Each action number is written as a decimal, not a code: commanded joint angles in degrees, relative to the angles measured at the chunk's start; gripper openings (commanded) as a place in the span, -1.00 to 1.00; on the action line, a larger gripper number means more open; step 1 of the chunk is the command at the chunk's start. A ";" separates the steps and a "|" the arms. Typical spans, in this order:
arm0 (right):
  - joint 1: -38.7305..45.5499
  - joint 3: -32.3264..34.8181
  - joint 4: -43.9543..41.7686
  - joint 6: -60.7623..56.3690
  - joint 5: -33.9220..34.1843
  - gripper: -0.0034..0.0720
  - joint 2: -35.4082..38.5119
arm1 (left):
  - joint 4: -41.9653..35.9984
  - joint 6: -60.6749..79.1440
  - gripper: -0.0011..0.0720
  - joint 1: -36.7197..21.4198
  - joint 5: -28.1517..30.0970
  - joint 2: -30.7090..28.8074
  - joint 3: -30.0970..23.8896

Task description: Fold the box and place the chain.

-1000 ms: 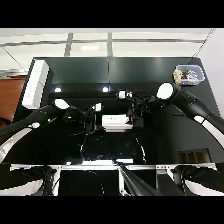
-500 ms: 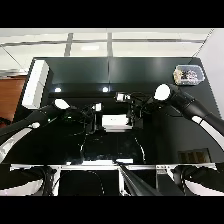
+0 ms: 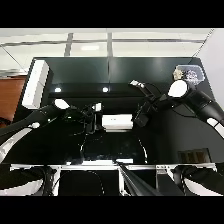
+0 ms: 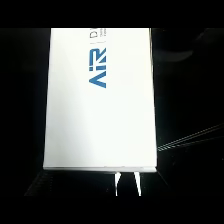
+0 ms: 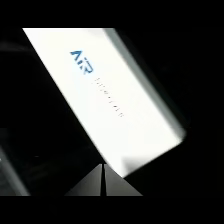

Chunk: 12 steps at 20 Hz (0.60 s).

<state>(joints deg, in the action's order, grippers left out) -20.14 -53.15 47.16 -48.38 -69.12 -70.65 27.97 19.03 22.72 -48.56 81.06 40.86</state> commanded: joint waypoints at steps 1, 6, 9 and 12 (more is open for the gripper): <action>1.97 5.42 -18.47 -5.22 2.25 -0.89 -0.68 | 0.04 0.02 0.31 0.02 0.02 0.02 0.04; 0.85 6.54 -30.49 -5.49 6.73 -0.89 -6.97 | 0.04 0.02 0.31 0.02 -0.04 0.02 0.04; 0.00 6.56 -29.64 -6.08 7.78 -0.89 -10.03 | 0.04 0.02 0.31 0.02 -0.02 0.02 0.04; -0.28 6.62 -25.97 -8.07 10.19 -0.89 -11.54 | 0.04 0.02 0.31 0.02 -0.02 0.02 0.04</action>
<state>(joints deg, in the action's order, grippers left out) -20.01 -46.72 19.70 -54.50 -61.30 -80.38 27.99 19.03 22.72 -48.56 81.06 40.86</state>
